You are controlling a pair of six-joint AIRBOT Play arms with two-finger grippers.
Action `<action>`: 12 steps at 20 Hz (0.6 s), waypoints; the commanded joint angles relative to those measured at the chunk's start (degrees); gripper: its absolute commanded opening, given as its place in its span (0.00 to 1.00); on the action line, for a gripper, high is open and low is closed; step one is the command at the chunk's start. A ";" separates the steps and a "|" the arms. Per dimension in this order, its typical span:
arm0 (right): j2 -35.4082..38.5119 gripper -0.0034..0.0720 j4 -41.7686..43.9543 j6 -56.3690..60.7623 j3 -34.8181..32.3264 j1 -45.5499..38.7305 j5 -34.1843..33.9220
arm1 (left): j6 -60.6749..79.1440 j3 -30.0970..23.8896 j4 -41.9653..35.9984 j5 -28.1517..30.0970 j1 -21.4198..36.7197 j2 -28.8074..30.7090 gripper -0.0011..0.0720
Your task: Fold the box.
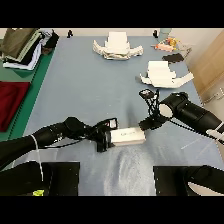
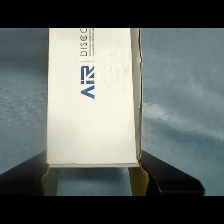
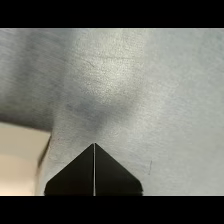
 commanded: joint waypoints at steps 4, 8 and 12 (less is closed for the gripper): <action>-0.20 0.05 0.00 0.55 0.13 -0.02 0.37 | -22.53 0.09 14.19 5.44 11.17 5.20 0.66; -0.20 0.05 0.00 0.55 0.13 -0.02 0.39 | -38.53 1.75 32.65 3.34 24.94 5.92 0.66; -0.20 0.05 -0.02 0.55 0.13 -0.02 0.39 | -42.12 11.39 35.74 3.78 37.24 1.16 0.66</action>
